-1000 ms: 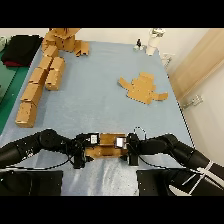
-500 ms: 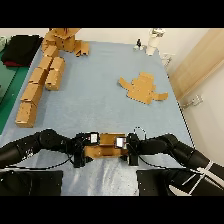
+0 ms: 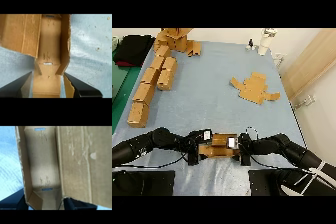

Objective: Fold the box.

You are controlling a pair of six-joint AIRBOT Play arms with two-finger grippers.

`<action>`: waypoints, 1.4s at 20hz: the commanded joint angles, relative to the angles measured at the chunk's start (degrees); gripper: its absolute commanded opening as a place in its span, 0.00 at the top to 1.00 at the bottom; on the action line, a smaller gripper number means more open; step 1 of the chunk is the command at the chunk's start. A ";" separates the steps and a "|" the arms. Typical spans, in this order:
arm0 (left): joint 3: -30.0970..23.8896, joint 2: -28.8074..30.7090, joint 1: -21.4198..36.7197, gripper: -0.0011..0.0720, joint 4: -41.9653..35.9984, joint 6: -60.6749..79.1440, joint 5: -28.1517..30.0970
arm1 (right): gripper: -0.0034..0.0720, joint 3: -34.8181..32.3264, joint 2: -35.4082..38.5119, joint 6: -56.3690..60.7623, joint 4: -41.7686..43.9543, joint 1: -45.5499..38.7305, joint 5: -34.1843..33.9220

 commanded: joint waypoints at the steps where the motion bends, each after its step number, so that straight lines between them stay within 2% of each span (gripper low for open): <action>1: 0.09 -0.24 -0.26 0.19 -0.55 0.17 -0.55 | 0.29 0.02 0.02 0.00 -0.02 0.00 0.00; 3: 0.09 -0.24 -0.26 0.19 -0.66 0.17 -0.50 | 0.29 0.02 0.02 0.00 -0.04 0.00 0.00; 5: 0.09 -0.24 -0.26 0.54 -0.63 0.20 -0.52 | 0.29 0.02 0.02 0.02 -0.04 0.00 0.00; 9: 0.09 -0.24 -0.26 0.55 -0.63 0.20 -0.39 | 0.29 0.02 0.02 0.00 -0.04 0.00 0.00; 10: 0.09 -0.24 -0.26 0.60 -0.63 0.20 -0.35 | 0.29 0.04 0.02 0.00 -0.04 0.00 0.00; 25: 0.33 -1.64 -2.38 0.60 -3.06 1.03 2.32 | 0.29 0.04 0.02 0.00 -0.04 0.00 -0.02; 26: 0.33 -1.64 -2.38 0.66 -3.06 1.03 3.15 | 0.29 0.04 0.02 0.00 -0.04 0.00 0.00; 27: 0.44 -1.66 -2.38 0.83 -3.06 1.03 3.65 | 0.29 0.04 0.02 0.00 -0.04 0.00 0.00; 28: 0.59 -1.66 -2.40 0.83 -3.08 1.05 4.07 | 0.29 0.02 0.02 0.00 -0.04 0.00 0.00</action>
